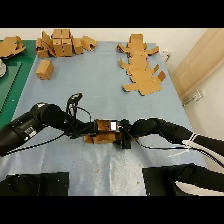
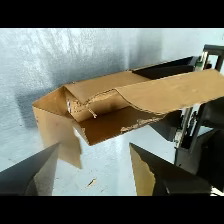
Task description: Fold the box.
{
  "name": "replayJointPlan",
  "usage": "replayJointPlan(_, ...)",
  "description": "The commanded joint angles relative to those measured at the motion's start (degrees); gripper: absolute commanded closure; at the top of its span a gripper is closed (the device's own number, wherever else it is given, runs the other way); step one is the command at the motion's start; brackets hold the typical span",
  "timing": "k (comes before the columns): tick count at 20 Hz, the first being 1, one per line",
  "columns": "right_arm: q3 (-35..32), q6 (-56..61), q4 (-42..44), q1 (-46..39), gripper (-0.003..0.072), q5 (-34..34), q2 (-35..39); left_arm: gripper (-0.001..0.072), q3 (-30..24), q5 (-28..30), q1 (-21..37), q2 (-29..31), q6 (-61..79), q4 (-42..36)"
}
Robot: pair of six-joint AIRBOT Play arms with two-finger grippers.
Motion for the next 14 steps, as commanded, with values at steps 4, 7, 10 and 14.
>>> replayJointPlan(4,0.0,0.0,0.0,0.0,0.0249,0.0,0.0,0.0074,0.0,-3.6,7.7,10.7,-2.7,5.6)
replayJointPlan(7,0.0,0.0,0.0,0.0,0.0249,0.0,0.0,0.0602,-0.5,-11.3,13.3,13.1,-10.0,15.6)
replayJointPlan(10,0.0,0.0,0.0,0.0,0.0249,0.0,0.0,0.0698,-4.2,-12.3,16.7,12.1,-10.8,16.6)
replayJointPlan(14,0.0,0.0,0.0,0.0,0.0249,0.1,0.0,0.0699,-11.3,-5.5,17.6,8.2,-8.6,9.3)
